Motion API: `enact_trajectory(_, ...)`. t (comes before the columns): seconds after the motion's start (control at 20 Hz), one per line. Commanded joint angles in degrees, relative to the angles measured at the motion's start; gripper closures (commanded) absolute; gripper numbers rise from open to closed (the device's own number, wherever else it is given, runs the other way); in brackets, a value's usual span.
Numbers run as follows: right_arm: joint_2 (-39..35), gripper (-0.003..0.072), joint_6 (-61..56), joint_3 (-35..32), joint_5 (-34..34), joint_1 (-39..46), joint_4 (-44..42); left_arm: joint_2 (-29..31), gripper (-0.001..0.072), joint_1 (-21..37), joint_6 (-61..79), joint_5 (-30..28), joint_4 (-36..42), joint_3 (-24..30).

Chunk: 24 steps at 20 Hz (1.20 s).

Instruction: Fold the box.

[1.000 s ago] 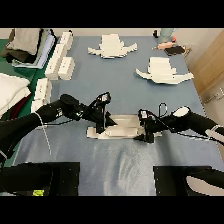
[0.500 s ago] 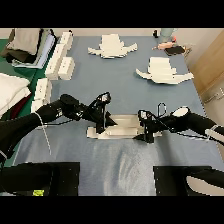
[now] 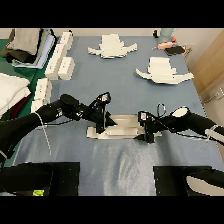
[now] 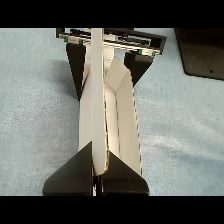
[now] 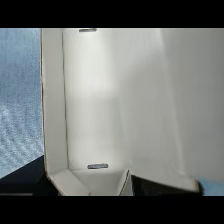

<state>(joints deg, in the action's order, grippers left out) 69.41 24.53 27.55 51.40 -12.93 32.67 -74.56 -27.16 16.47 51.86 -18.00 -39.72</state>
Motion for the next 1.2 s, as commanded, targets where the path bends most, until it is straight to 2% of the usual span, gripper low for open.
enact_trajectory(0.0,0.0,0.0088,-0.1,0.0,-0.9,0.0,0.1,0.0,0.0693,0.0,0.0,0.0,0.0,0.0)
enact_trajectory(1.0,0.0,0.0087,0.0,0.0,-0.9,0.0,-0.1,0.0,0.0693,0.0,0.0,0.1,0.2,0.0)
enact_trajectory(1.15,0.0,0.0087,0.0,0.0,-0.9,0.0,-0.1,0.0,0.0693,0.0,0.0,1.7,0.4,0.0)
